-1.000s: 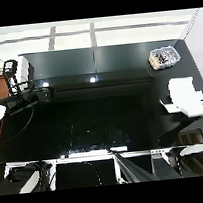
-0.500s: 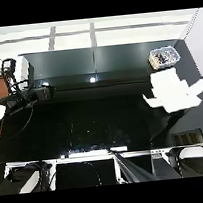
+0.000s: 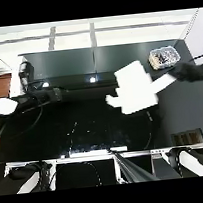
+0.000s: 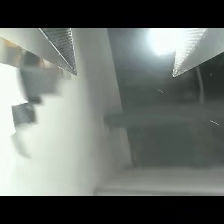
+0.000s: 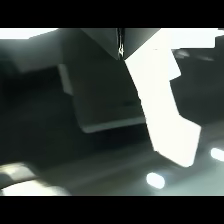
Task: Fold the box and place the chain.
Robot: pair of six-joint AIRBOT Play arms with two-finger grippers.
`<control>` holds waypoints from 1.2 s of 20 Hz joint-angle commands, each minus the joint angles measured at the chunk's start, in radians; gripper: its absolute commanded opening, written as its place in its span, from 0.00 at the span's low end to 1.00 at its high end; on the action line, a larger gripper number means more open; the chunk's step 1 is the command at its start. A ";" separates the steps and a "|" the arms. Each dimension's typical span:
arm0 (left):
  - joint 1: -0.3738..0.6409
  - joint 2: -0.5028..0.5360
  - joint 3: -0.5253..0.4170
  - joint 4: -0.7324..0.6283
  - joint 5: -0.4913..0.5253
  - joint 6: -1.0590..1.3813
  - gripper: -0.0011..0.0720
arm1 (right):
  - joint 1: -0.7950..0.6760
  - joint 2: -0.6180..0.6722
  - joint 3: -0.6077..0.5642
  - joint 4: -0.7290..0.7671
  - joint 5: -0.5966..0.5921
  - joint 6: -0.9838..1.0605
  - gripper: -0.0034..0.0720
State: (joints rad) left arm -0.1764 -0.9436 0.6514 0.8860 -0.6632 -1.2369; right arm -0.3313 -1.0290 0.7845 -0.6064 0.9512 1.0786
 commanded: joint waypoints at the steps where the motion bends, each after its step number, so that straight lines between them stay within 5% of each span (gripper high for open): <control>1: -0.084 -0.092 0.000 -0.070 -0.022 0.033 0.98 | 0.262 0.156 -0.277 0.223 -0.335 0.007 0.08; 5: -0.075 -0.277 0.078 -0.243 -0.077 0.034 0.98 | 0.573 0.152 -0.373 0.255 -0.566 0.009 0.08; 8: -0.040 -0.461 0.200 -0.274 -0.235 0.038 0.98 | 0.689 0.134 -0.381 0.251 -0.623 0.009 0.08; 13: -0.027 -0.683 0.337 -0.287 -0.484 0.066 0.98 | 0.719 0.132 -0.381 0.248 -0.634 0.009 0.08; 17: -0.028 -0.765 0.364 -0.470 -0.703 0.336 0.97 | 0.719 0.132 -0.381 0.247 -0.634 0.009 0.08; 18: -0.029 -0.779 0.372 -0.499 -0.764 0.408 0.93 | 0.719 0.132 -0.381 0.247 -0.634 0.009 0.08; 20: -0.031 -0.813 0.425 -0.426 -0.845 0.427 0.69 | 0.719 0.132 -0.381 0.247 -0.634 0.008 0.08; 22: -0.045 -0.836 0.482 -0.301 -0.882 0.418 0.67 | 0.719 0.132 -0.381 0.246 -0.634 0.008 0.08; 24: -0.061 -0.842 0.526 -0.229 -0.883 0.420 0.55 | 0.719 0.132 -0.381 0.231 -0.627 0.008 0.08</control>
State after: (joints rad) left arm -0.2218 -1.7599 1.1152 0.5541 -1.4708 -0.8562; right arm 0.3870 -0.8963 0.4042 -0.3626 0.3199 1.0863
